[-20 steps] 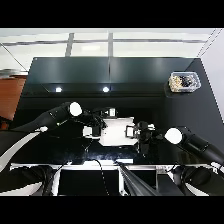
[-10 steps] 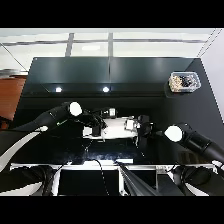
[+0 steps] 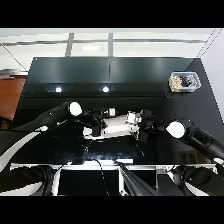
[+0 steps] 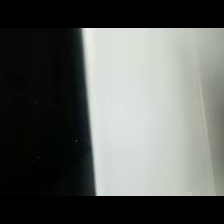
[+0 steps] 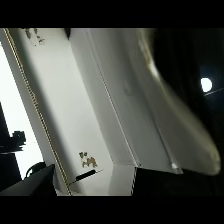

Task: Fold the box and place the chain.

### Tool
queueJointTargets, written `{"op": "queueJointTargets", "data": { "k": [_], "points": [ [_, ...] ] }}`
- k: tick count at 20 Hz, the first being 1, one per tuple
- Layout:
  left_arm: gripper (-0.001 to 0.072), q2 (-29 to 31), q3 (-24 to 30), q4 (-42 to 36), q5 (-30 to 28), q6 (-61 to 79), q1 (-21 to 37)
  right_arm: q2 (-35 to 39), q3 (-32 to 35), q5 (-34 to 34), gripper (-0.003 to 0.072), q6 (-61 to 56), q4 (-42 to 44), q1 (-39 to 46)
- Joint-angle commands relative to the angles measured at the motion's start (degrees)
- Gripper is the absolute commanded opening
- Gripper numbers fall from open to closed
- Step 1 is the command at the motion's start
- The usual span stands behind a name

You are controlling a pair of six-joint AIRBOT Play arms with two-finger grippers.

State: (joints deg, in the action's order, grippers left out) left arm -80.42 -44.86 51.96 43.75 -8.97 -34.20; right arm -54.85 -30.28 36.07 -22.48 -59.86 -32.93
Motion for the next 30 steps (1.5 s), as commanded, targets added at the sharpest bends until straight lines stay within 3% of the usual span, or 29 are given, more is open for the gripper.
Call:
{"op": "queueJointTargets", "data": {
  "k": [1,10,16,30],
  "points": [
    [0.0032,0.00,-0.04,0.04,-0.02,-0.02,0.02,-0.02,-0.76,2.29,0.0691,1.09,-0.13,0.04],
    [0.0032,0.00,-0.04,0.04,0.04,-0.04,0.02,-4.35,-1.05,-0.09,0.0691,6.36,6.01,1.46],
    [0.0031,0.00,-0.04,0.02,-0.02,-0.04,0.02,-4.48,-1.42,9.33,0.0690,12.50,13.49,5.88],
    [0.0032,-0.39,-0.04,0.02,-0.24,-0.04,0.02,-12.09,-1.42,9.75,0.0691,19.47,16.37,4.59]
  ]
}}
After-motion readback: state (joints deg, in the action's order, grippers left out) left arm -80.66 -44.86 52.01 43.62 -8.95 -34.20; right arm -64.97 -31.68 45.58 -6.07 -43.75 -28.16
